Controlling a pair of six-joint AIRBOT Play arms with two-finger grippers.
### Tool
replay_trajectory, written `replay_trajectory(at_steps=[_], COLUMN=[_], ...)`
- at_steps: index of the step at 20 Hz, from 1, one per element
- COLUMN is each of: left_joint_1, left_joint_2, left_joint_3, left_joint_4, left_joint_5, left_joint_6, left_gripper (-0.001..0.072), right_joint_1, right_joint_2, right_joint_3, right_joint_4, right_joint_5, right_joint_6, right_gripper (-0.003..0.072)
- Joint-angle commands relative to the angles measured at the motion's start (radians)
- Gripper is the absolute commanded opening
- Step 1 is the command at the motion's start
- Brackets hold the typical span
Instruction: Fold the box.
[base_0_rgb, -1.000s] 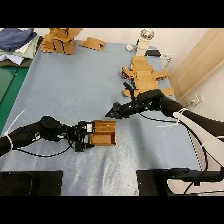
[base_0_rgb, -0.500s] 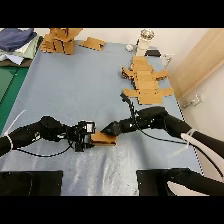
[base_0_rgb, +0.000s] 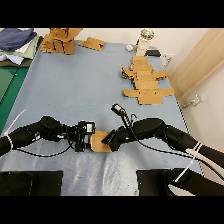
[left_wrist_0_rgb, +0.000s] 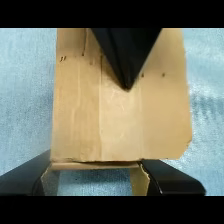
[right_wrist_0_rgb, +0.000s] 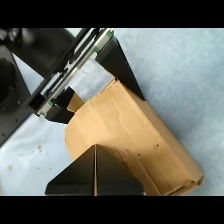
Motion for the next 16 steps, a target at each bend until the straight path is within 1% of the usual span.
replay_trajectory(at_steps=[1, 2, 5, 6, 7, 8, 9, 10, 13, 14, 16], left_joint_1=[0.001, 0.001, 0.001, 0.001, 0.001, 0.001, 0.001, 0.001, 0.001, 0.001, 0.001], left_joint_2=[0.0, 0.0, 0.0, 0.0, 0.0, 0.0, 0.0, 0.0, 0.0, 0.0, 0.0], left_joint_3=[0.0, 0.0, 0.0, 0.0, 0.0, 0.0, 0.0, 0.0, 0.0, 0.0, 0.0], left_joint_4=[0.0, 0.0, 0.0, 0.0, 0.0, 0.0, 0.0, 0.0, 0.0, 0.0, 0.0], left_joint_5=[0.0, 0.0, 0.0, 0.0, 0.0, 0.0, 0.0, 0.0, 0.0, 0.0, 0.0], left_joint_6=[0.0, 0.0, 0.0, 0.0, 0.0, 0.0, 0.0, 0.0, 0.0, 0.0, 0.0], left_gripper=[0.0478, 0.0478, 0.0479, 0.0478, 0.0478, 0.0479, 0.0479, 0.0479, 0.0478, 0.0479, 0.0478], right_joint_1=[0.103, 0.137, 0.26, 0.293, 0.315, 0.322, 0.322, 0.322, 0.325, 0.326, 0.336], right_joint_2=[0.048, 0.077, 0.18, 0.208, 0.227, 0.23, 0.226, 0.223, 0.218, 0.218, 0.218], right_joint_3=[-0.002, -0.003, -0.018, -0.028, -0.035, -0.039, -0.039, -0.039, -0.038, -0.039, -0.039], right_joint_4=[-0.163, -0.228, -0.534, -0.621, -0.702, -0.753, -0.789, -0.814, -0.831, -0.832, -0.832], right_joint_5=[0.149, 0.187, 0.29, 0.304, 0.303, 0.304, 0.306, 0.314, 0.335, 0.332, 0.316], right_joint_6=[0.034, 0.059, 0.15, 0.155, 0.156, 0.155, 0.154, 0.153, 0.129, 0.099, 0.011], right_gripper=[0.0002, 0.0002, 0.0003, 0.0005, 0.0022, 0.0158, 0.038, 0.0428, 0.0428, 0.0446, 0.0453])
